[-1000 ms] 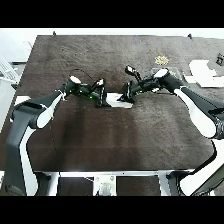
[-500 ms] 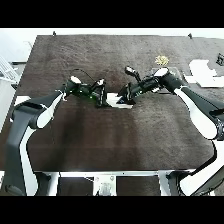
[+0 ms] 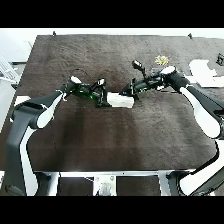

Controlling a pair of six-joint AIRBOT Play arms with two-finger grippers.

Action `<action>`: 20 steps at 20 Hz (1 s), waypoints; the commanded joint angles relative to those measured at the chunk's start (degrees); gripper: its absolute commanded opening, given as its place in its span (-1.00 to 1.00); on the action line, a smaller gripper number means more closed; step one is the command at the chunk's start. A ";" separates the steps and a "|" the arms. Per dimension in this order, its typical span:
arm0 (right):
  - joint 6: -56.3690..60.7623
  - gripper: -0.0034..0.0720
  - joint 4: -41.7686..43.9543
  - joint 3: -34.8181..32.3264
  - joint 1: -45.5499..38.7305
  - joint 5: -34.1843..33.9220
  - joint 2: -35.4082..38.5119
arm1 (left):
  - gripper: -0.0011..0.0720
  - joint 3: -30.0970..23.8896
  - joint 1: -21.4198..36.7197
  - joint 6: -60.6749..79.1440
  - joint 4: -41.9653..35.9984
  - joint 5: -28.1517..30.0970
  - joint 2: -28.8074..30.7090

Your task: Fold the box and place the chain.

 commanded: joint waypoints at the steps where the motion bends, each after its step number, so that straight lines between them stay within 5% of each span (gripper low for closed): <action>1: 0.17 -0.89 -0.46 -1.55 -0.55 -0.09 -0.17 | 0.28 0.02 0.04 0.11 0.13 -0.31 0.00; 12: 9.60 -0.89 -10.73 -5.33 2.75 -4.66 -0.98 | 0.28 0.02 0.04 0.11 0.11 -0.28 0.00; 20: 10.34 -0.90 -6.54 -4.24 2.99 -7.02 3.43 | 0.28 0.02 0.04 0.11 0.13 -0.31 0.00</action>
